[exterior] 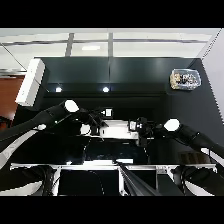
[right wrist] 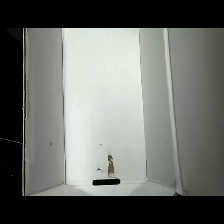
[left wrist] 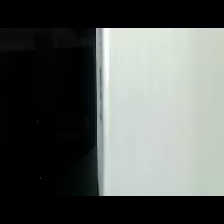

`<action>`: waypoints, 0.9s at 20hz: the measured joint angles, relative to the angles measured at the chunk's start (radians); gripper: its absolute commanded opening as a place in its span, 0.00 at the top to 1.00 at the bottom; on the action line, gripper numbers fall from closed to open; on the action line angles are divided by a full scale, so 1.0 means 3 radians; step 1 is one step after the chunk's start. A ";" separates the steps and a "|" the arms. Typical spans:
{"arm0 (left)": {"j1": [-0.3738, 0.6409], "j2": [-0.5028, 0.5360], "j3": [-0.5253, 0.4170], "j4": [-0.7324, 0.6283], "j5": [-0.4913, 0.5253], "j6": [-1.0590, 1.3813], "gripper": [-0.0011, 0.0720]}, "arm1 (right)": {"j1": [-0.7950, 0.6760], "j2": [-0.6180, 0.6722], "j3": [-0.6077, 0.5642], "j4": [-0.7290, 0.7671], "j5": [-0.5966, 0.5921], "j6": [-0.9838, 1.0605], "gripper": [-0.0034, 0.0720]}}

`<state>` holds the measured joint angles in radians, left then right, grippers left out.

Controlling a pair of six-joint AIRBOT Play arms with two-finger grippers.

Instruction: Fold the box and place the chain.

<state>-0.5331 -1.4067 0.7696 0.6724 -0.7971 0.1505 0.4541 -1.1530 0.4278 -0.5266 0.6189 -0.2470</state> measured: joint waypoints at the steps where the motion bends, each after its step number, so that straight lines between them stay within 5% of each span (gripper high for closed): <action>1: 0.0000 0.0000 0.0000 0.0000 -0.0003 0.0000 0.94 | 0.0000 0.0000 0.0000 -0.0001 -0.0001 0.0000 0.54; 4: 0.0001 0.0000 0.0004 0.0003 -0.0034 -0.0066 0.91 | 0.0000 0.0000 0.0000 -0.0013 0.0000 -0.0003 0.59; 5: 0.0004 0.0000 0.0006 0.0004 -0.0069 -0.0094 0.80 | 0.0000 0.0000 0.0000 -0.0017 0.0000 -0.0010 0.59; 8: 0.0006 0.0008 0.0043 0.0020 -0.0175 -0.0148 0.22 | 0.0000 0.0000 0.0000 -0.0023 0.0001 0.0003 0.59; 10: 0.0025 0.0045 0.0103 0.0057 -0.0201 -0.0220 0.10 | 0.0000 0.0000 0.0000 -0.0032 0.0008 0.0004 0.59; 18: 0.0221 0.0629 0.0230 0.1073 -0.0528 -0.1306 0.17 | 0.0000 0.0000 0.0001 -0.0148 0.0130 0.0001 0.59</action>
<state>-0.4667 -1.2179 0.8387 0.9943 -0.9554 -0.2413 0.4541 -1.1530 0.4282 -0.5709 0.6579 -0.2466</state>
